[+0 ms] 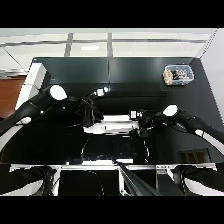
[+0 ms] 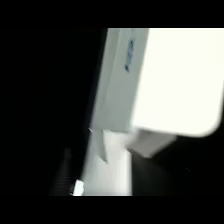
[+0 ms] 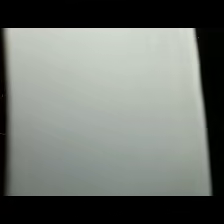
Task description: Fold the box and place the chain.
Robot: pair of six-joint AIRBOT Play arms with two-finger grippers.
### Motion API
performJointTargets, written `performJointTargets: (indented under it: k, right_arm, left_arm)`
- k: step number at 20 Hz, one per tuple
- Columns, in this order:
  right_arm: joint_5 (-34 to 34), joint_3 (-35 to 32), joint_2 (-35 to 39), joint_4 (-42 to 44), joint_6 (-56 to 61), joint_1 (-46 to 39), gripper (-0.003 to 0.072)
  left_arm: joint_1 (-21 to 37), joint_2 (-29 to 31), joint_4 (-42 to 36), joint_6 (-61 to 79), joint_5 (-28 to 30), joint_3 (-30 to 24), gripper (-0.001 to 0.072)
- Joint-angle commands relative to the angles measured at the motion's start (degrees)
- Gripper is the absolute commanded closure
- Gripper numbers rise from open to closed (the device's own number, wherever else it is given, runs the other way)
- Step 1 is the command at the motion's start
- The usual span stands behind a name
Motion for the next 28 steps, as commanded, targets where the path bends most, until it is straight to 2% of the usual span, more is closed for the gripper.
performJointTargets:
  k: [1,3,4,7,9,10,12,16,18,20,22,24,26,28]
  right_arm:
    - [-0.42,0.0,-0.02,0.17,-0.02,0.07,0.0508]
    - [-0.42,0.0,-0.02,0.17,0.0,0.04,0.0508]
    - [-0.44,0.0,-0.02,0.17,-0.02,0.04,0.0508]
    - [-0.42,0.0,-0.02,0.17,0.0,0.07,0.0508]
    - [-0.44,0.0,-0.02,0.17,-0.02,0.07,0.0508]
    - [-0.44,0.0,-0.02,0.17,-0.02,0.07,0.0508]
    - [-0.44,0.0,-0.02,0.17,-0.02,0.04,0.0508]
    - [-0.42,0.0,-0.02,0.17,-0.02,0.04,0.0508]
    - [-0.42,0.0,-0.02,0.17,-0.02,0.04,0.0508]
    - [-0.44,0.0,-0.02,0.17,-0.02,0.07,0.0508]
    - [-0.44,0.02,-0.02,0.17,-0.02,0.04,0.0508]
    - [-0.44,0.0,-0.02,0.17,0.0,0.04,0.0508]
    - [-0.44,0.02,-0.02,0.17,0.0,0.07,0.0508]
    - [-0.44,0.0,-0.02,0.17,-0.02,0.04,0.0508]
  left_arm:
    - [1.09,1.51,-0.2,-14.75,-14.27,-0.55,0.0687]
    - [0.11,0.31,-12.87,-19.08,-14.08,-2.36,0.0687]
    - [-0.72,-0.46,-19.39,-18.82,-10.25,-3.69,0.0687]
    - [-2.29,-2.4,-31.04,-19.02,7.32,-5.73,0.0687]
    - [-0.83,-2.64,-37.68,-18.97,13.62,-5.75,0.0687]
    - [-0.31,-2.69,-37.4,-18.69,16.76,-5.75,0.0687]
    - [-0.17,-3.98,-31.12,-19.56,22.69,-5.75,0.0688]
    - [-1.51,-9.66,-22.01,-25.14,20.92,-5.77,0.0688]
    - [-2.69,-11.13,-21.49,-26.86,21.05,-5.75,0.0688]
    - [-3.08,-10.08,-20.98,-26.43,20.65,-5.27,0.0688]
    - [-1.18,-6.69,-12.74,-31.52,19.52,-4.26,0.069]
    - [2.43,0.22,-2.64,-40.92,18.51,-3.98,0.0689]
    - [5.99,9.38,1.44,-41.03,15.65,-4.09,0.0688]
    - [7.87,18.43,1.38,-37.16,14.01,-6.01,0.0686]
